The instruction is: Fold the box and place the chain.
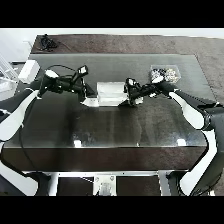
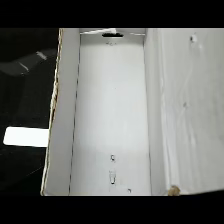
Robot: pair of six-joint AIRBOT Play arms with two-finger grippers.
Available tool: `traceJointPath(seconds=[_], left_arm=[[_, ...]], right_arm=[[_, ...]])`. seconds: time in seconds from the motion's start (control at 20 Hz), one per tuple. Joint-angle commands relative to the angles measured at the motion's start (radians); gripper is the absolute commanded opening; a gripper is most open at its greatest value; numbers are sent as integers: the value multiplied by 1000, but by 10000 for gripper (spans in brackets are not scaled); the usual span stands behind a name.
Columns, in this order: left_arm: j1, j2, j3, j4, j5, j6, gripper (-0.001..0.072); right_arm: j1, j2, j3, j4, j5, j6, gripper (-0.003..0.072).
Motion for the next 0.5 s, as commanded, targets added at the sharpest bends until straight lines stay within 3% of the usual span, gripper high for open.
traceJointPath(seconds=[0.0, 0.35, 0.45], left_arm=[[18, 61, -1, 14, -43, -180, 14], [18, 162, -1, 322, 76, -854, 14], [18, 163, -2, 488, 108, -1055, 15]], right_arm=[[0, 0, 0, 0, 0, 0, 586], [0, 0, 0, 0, 0, 0, 587], [0, 0, 0, 0, 0, 0, 586]])
